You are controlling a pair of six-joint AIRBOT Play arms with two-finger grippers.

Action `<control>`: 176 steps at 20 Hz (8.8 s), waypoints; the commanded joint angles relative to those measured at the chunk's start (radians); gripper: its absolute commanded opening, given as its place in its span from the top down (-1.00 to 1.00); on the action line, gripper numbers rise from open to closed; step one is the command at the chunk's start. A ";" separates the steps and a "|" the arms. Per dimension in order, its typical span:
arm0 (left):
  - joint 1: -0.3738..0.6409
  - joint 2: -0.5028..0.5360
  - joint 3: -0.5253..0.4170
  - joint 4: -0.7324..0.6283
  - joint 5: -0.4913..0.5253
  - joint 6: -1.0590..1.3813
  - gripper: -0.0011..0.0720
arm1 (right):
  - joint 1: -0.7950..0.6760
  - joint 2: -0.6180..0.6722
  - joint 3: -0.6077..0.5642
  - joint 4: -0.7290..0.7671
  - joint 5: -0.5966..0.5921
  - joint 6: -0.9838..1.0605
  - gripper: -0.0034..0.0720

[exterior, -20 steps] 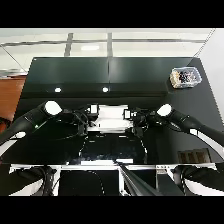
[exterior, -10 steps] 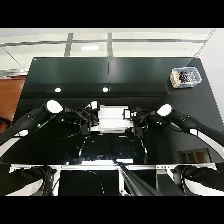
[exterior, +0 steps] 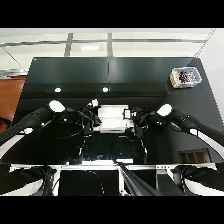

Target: Fold the box and place the chain.

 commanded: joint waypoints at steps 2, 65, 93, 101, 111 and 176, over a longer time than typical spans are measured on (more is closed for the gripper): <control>-0.026 -0.006 0.000 -0.024 0.006 0.051 0.83 | 0.000 0.000 0.000 0.000 0.000 0.000 -0.15; 0.297 -0.098 0.025 -0.141 -0.369 -0.915 -0.67 | 0.000 -0.001 0.000 0.000 0.000 0.000 -0.15; -0.039 -0.096 0.318 0.378 -0.288 -1.553 -0.38 | 0.000 -0.001 0.000 0.000 0.000 0.000 -0.15; -0.106 -0.096 0.318 0.528 -0.227 -1.661 -0.38 | 0.000 -0.001 0.000 0.000 0.000 0.000 -0.15; -0.248 -0.098 0.324 0.785 -0.204 -1.878 -0.38 | 0.000 -0.001 0.000 0.000 0.000 0.000 -0.15; -0.386 -0.192 0.418 0.967 -0.256 -2.311 0.89 | 0.000 0.000 0.000 0.005 -0.027 -0.169 -0.15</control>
